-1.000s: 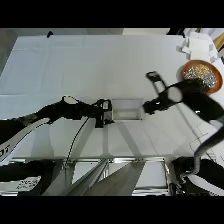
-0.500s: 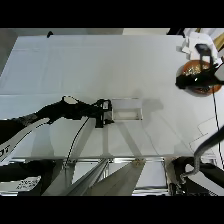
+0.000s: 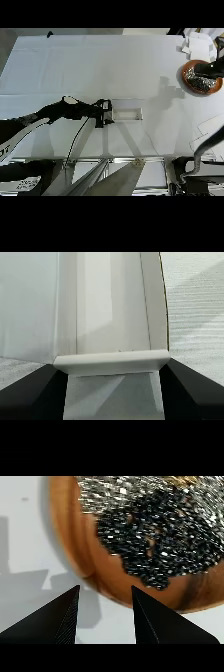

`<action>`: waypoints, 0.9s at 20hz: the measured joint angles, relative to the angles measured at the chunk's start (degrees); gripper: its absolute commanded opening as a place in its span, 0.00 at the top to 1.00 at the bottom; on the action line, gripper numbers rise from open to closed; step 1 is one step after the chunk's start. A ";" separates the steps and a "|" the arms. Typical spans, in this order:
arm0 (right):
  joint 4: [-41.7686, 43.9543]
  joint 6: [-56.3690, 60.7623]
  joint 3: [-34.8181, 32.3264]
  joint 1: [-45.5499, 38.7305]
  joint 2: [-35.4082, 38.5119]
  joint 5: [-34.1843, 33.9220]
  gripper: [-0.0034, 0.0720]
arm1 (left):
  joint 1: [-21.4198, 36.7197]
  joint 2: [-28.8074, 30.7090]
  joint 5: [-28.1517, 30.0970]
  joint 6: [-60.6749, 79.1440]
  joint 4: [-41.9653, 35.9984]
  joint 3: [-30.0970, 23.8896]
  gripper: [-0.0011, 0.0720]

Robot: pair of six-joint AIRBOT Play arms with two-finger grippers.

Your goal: Fold the box and place the chain.

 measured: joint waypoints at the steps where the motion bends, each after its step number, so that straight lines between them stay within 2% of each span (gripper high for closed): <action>1: -0.02 0.46 0.55 -1.40 -1.46 0.11 0.53 | 0.00 -0.02 0.00 0.00 0.00 0.00 0.78; 6: -0.37 2.32 1.64 -5.99 -5.99 0.15 0.53 | 0.00 0.00 0.00 -0.02 0.00 0.00 0.78; 12: 0.55 2.45 1.88 -7.30 -9.62 -1.07 0.55 | 0.00 0.00 0.00 0.00 0.00 0.00 0.78; 15: 1.53 1.75 1.86 -7.43 -11.19 -1.81 0.67 | 0.00 0.00 0.00 -0.02 0.00 0.00 0.78; 18: 1.90 0.92 1.88 -7.48 -11.82 -3.41 0.67 | 0.00 -0.02 0.00 -0.02 0.00 0.00 0.78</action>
